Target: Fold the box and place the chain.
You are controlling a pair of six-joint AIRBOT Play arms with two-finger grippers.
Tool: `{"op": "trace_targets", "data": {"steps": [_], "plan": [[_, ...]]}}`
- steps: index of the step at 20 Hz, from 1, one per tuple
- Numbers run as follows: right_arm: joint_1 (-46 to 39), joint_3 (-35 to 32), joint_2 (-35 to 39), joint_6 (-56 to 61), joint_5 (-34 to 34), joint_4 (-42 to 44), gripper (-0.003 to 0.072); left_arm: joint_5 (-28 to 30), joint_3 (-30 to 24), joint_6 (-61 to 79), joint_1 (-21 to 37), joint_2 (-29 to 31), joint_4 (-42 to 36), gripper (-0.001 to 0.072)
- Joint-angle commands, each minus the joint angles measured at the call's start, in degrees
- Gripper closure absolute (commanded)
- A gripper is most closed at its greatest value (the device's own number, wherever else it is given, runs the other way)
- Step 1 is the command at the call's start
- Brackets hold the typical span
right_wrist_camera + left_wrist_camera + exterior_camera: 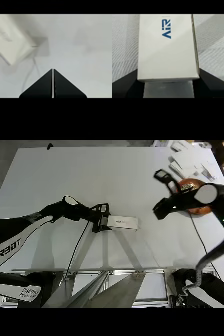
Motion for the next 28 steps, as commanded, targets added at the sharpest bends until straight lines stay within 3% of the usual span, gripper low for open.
{"op": "trace_targets", "data": {"steps": [1,6,28], "plan": [[-8.5,-0.1,0.7,11.3,2.5,-3.8,0.0668,0.0,0.0,0.0,0.0,0.0,0.1,0.0622],[-9.4,-0.1,0.7,13.1,4.6,-7.6,0.0668,0.0,0.0,0.0,0.0,0.0,0.1,0.0622],[-9.4,0.0,0.1,12.5,4.3,-7.3,0.0667,0.2,0.0,1.1,0.0,0.0,0.0,0.0622]]}}
